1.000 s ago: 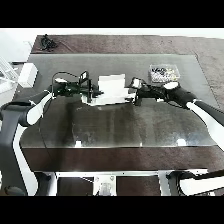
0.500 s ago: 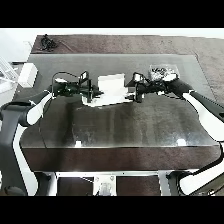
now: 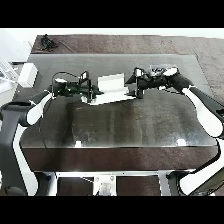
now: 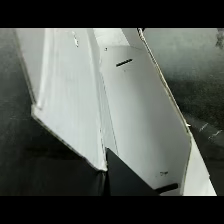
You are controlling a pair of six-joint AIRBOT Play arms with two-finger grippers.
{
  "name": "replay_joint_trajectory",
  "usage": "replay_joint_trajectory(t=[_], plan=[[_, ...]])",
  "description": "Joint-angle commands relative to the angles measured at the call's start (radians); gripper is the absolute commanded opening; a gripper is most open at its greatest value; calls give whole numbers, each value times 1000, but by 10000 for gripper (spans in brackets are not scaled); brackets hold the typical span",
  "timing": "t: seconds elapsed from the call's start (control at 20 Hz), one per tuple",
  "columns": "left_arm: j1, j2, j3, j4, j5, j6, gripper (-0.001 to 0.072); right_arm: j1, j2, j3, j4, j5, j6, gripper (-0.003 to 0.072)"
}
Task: Fold the box and place the chain.
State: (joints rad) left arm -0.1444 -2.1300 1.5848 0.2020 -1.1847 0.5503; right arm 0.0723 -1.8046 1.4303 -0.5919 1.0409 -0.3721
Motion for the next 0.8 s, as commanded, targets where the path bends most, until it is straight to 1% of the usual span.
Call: replay_joint_trajectory(t=[0.0, 0.3, 0.55, 0.75], plan=[[0, 1, 1, 0, -1, 0, 22, -2, -14, 20, -12, 23, 25, 682], [0, 1, 1, 0, -1, 0, 22, -2, -73, 21, -19, 65, 29, 682], [0, 1, 1, 0, -1, 0, 22, 2, -74, 21, -19, 200, 86, 682], [0, 1, 1, 0, -1, 0, 22, 12, -74, 21, -20, 211, 103, 683]])
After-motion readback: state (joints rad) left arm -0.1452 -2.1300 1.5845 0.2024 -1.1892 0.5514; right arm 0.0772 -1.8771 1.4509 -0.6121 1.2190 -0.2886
